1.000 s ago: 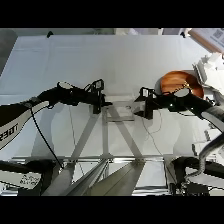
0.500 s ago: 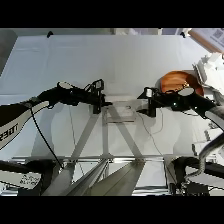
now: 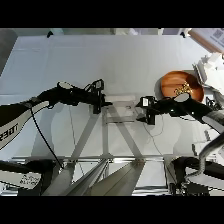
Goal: Fold the box and place the chain.
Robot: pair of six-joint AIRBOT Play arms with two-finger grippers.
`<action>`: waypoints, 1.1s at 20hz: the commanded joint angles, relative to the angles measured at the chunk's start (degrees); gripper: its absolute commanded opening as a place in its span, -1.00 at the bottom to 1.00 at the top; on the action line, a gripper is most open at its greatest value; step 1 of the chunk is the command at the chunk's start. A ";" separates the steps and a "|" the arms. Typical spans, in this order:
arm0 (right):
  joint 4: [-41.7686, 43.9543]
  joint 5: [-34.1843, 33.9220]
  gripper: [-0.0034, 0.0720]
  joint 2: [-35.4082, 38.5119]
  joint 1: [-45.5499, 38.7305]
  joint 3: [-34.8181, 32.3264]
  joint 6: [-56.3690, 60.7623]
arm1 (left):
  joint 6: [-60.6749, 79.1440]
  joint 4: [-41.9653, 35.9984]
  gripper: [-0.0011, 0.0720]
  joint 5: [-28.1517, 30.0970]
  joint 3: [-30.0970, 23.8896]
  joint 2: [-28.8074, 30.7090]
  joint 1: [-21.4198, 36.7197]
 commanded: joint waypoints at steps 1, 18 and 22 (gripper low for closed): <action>4.42 -0.68 1.00 0.39 1.66 -0.63 3.76 | 0.00 0.02 -0.95 0.02 -0.02 -0.02 -0.02; 10.51 -5.68 0.98 2.93 0.17 -0.57 -3.89 | 0.02 0.02 -0.95 0.02 -0.02 -0.02 -0.02; 10.51 -2.43 0.98 1.73 -1.62 0.33 -4.11 | 0.02 0.02 -0.95 0.02 -0.02 -0.02 -0.02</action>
